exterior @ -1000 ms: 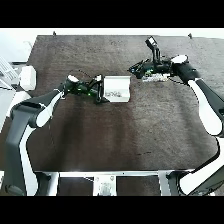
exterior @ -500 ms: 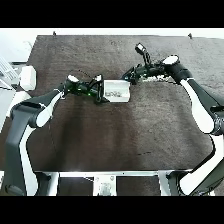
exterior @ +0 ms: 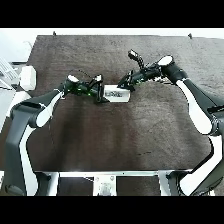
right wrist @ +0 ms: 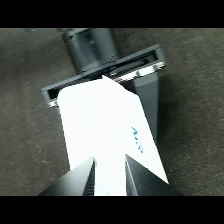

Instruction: Fold the box and place the chain.

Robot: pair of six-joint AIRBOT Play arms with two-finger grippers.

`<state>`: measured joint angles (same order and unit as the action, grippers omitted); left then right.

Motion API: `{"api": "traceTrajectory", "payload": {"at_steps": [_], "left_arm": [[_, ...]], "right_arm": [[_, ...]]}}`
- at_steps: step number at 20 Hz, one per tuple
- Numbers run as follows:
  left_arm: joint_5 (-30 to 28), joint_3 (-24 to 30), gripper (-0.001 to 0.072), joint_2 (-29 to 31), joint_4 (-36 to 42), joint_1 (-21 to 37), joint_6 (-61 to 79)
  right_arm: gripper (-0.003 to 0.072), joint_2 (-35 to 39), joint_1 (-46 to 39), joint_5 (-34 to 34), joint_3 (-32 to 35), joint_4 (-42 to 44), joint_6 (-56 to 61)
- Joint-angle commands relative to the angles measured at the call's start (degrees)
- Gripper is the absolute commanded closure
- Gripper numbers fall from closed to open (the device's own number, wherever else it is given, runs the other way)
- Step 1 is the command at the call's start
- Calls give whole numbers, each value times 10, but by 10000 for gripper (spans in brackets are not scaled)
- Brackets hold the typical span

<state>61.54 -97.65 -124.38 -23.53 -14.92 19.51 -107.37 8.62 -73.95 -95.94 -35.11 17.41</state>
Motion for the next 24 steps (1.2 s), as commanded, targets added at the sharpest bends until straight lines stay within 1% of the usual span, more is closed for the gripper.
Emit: {"api": "traceTrajectory", "payload": {"at_steps": [1,2,4,5,6,9,10,14,19,24], "left_arm": [[0,0,248,0,0,0,0],[0,0,248,0,0,0,0],[0,0,248,0,0,0,0],[0,0,248,0,0,0,0],[0,0,249,0,0,0,0],[0,0,248,0,0,0,0],[0,0,248,0,0,0,0],[0,0,248,0,0,0,0],[0,0,248,0,0,0,0],[0,0,248,0,0,0,0]], "right_arm": [[441,0,3,-8,0,-5,0],[439,0,3,0,0,-10,0],[374,0,3,11,0,-12,-2],[372,0,3,13,0,-12,-2],[355,0,3,14,0,-17,-5],[347,0,3,27,0,-50,-12],[292,-1,3,28,0,-50,-12],[295,-1,6,26,1,-51,-12],[293,-2,28,26,1,-93,-12],[291,-3,31,32,1,-93,-16]]}}
